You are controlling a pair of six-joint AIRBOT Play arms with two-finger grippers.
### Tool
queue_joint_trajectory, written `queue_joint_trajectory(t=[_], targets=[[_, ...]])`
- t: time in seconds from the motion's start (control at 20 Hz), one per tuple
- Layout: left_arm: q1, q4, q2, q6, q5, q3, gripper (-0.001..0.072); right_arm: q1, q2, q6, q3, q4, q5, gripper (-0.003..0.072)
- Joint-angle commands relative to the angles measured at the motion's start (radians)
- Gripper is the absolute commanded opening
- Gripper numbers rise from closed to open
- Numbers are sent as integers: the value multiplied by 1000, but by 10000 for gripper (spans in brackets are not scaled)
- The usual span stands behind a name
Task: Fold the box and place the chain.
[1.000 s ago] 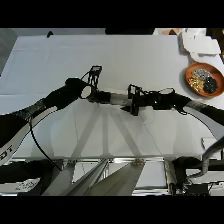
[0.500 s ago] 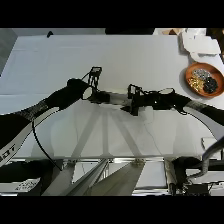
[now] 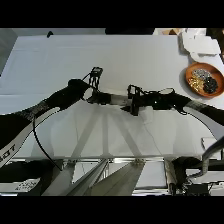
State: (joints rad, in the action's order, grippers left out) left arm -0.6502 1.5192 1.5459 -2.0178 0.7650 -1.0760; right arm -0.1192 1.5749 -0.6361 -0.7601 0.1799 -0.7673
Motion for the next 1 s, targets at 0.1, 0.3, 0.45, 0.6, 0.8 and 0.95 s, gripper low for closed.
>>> queue_joint_trajectory(t=[0.1, 0.3, 0.45, 0.6, 0.8, 0.95], targets=[[2, 19, -62, -24, 32, 0, 524, 0, -1, 0, 0, 0, -3, 497], [2, 8, -153, -24, 130, 0, 664, 0, -1, 0, 0, 0, -3, 497], [5, 4, -240, 30, 190, 0, 663, 0, -1, 0, 0, 0, -3, 497], [7, 4, -341, 160, 277, 0, 659, 0, -1, 0, 0, 0, -3, 497], [83, -84, -430, 671, 328, 10, 633, 0, -1, 0, 0, 0, -3, 497], [262, -375, -421, 1005, 331, 39, 629, 0, -1, 0, 0, 0, -3, 497]])
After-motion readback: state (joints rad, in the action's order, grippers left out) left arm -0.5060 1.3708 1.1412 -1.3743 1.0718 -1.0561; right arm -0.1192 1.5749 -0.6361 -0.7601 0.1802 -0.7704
